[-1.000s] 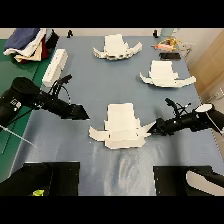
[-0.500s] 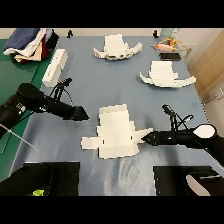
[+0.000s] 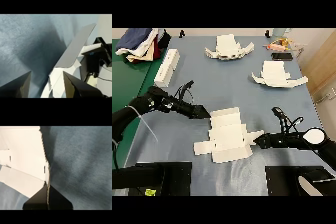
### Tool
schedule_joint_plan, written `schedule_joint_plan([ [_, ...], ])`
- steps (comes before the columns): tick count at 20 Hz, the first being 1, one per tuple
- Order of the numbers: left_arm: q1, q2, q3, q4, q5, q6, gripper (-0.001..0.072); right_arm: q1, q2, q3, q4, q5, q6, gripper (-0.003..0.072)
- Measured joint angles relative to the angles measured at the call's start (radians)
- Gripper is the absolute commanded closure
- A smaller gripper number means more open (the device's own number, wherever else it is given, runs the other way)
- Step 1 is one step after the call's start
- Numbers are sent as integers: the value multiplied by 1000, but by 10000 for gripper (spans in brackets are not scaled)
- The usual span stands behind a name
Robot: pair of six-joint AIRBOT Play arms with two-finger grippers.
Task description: Fold the box.
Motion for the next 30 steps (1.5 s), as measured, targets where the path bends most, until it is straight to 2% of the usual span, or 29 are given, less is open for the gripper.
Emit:
schedule_joint_plan([
  [6, -71, -146, 31, -110, -84, 138, 131, 3, 0, 0, -4, -6, 7, 682],
  [7, -84, -156, 32, -116, -85, 150, 316, 3, 0, 0, -4, -7, 9, 682],
  [8, -95, -164, 34, -121, -86, 163, 447, 3, 0, 0, -4, -7, 10, 682],
  [9, -101, -169, 35, -124, -84, 175, 474, 3, 0, 0, -4, -7, 11, 682],
  [11, -113, -176, 36, -130, -83, 196, 477, 3, 0, 0, -5, -8, 14, 681],
  [12, -115, -178, 36, -132, -83, 205, 566, 3, 0, 0, -5, -9, 14, 681],
  [13, -117, -180, 37, -133, -82, 212, 692, 3, 0, 0, -5, -12, 14, 653],
  [16, -124, -182, 37, -140, -84, 237, 694, 3, 0, 0, -5, -25, 14, 653],
  [18, -124, -183, 37, -140, -87, 251, 694, 3, 0, 0, -3, -34, 14, 568],
  [20, -124, -183, 37, -143, -91, 260, 693, 3, 0, 0, -3, -45, 14, 566],
  [22, -124, -183, 37, -143, -95, 265, 693, 3, 0, 0, -2, -61, 14, 440],
  [26, -124, -183, 42, -153, -116, 286, 695, 3, 0, 4, -37, -108, 45, 443],
  [30, -124, -151, 55, -200, -126, 426, 696, 3, 1, 10, -201, -140, 194, 443],
])
